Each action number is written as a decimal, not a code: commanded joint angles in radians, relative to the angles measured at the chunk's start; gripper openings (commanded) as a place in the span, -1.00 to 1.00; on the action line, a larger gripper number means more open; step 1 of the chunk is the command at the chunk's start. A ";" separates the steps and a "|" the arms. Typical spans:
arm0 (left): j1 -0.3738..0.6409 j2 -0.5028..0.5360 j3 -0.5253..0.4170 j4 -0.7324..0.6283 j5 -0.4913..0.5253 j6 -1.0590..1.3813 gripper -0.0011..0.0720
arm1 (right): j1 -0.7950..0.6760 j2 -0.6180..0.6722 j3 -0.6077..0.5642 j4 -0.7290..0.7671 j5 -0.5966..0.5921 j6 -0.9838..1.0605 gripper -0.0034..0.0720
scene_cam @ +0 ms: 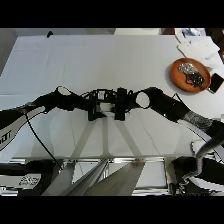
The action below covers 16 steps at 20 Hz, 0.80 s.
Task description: Fold the box and place the chain.
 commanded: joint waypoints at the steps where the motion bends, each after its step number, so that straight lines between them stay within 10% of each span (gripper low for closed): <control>1: 0.000 0.000 0.000 0.000 0.000 -0.001 -0.27 | 0.002 -0.002 0.000 0.016 0.035 0.003 0.00; 13: 0.000 0.000 0.000 0.000 0.000 -0.001 -0.27 | 0.018 0.064 0.000 0.016 -0.003 0.020 0.22; 16: 0.000 0.000 0.000 0.000 0.000 -0.001 -0.27 | -0.060 0.115 0.002 0.108 0.016 0.196 -0.27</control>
